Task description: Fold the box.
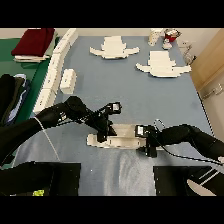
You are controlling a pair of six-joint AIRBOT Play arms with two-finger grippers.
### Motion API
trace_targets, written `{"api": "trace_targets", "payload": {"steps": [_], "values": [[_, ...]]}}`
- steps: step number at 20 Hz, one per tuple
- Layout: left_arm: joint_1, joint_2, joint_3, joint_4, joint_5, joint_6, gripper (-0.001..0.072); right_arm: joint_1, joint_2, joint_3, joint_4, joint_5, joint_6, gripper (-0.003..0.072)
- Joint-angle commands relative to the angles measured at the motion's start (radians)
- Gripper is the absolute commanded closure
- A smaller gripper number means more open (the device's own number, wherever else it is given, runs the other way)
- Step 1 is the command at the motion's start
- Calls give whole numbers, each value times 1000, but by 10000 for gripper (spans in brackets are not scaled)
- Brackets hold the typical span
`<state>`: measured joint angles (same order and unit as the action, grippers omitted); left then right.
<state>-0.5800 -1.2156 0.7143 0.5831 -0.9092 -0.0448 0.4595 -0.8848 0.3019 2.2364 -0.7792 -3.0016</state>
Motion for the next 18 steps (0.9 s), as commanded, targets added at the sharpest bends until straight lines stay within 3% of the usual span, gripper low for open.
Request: {"api": "trace_targets", "payload": {"steps": [1, 18], "values": [[0, 0, 0, 0, 0, 0, 695, 1, 1, 3, -3, 5, 0, 228], [0, 0, 0, 0, 0, 0, 695, 1, 1, 22, -4, 4, 1, 228]]}}
